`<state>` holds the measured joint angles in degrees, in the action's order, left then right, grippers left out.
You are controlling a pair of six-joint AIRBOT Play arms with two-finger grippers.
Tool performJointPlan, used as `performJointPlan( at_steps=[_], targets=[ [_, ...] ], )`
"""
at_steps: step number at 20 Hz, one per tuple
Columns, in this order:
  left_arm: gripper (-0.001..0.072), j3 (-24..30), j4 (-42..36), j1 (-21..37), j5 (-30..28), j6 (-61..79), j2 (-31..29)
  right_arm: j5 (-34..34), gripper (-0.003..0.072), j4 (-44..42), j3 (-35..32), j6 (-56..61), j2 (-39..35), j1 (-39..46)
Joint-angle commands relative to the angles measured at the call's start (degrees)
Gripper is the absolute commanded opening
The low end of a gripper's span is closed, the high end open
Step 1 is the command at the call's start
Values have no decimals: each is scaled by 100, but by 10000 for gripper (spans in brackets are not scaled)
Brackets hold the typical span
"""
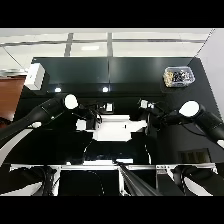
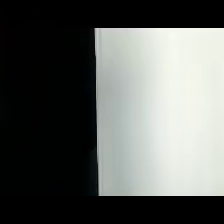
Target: Fold the box and place the chain.
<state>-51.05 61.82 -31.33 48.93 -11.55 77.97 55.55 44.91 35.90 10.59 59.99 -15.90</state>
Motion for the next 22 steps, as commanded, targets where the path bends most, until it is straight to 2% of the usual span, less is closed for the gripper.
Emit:
performJointPlan(
  at_steps=[1, 4, 13, 20, 22],
  targets=[
    [23, 0, -4, 120, 186, -85, 57, -763, 611, -26, -129, -380, 2, -402],
    [23, 0, -282, 367, 573, -83, 57, -802, 611, 203, -133, -433, 7, -420],
    [23, 0, -409, 437, 398, -63, 61, -841, 611, -7, -247, -402, 619, -684],
    [24, 0, -413, 437, 407, -66, 61, -839, 611, -52, -354, -343, 640, -1010],
    [24, 0, -413, 437, 404, -66, 61, -1021, 611, -87, -356, -26, 640, -1163]
  ],
)
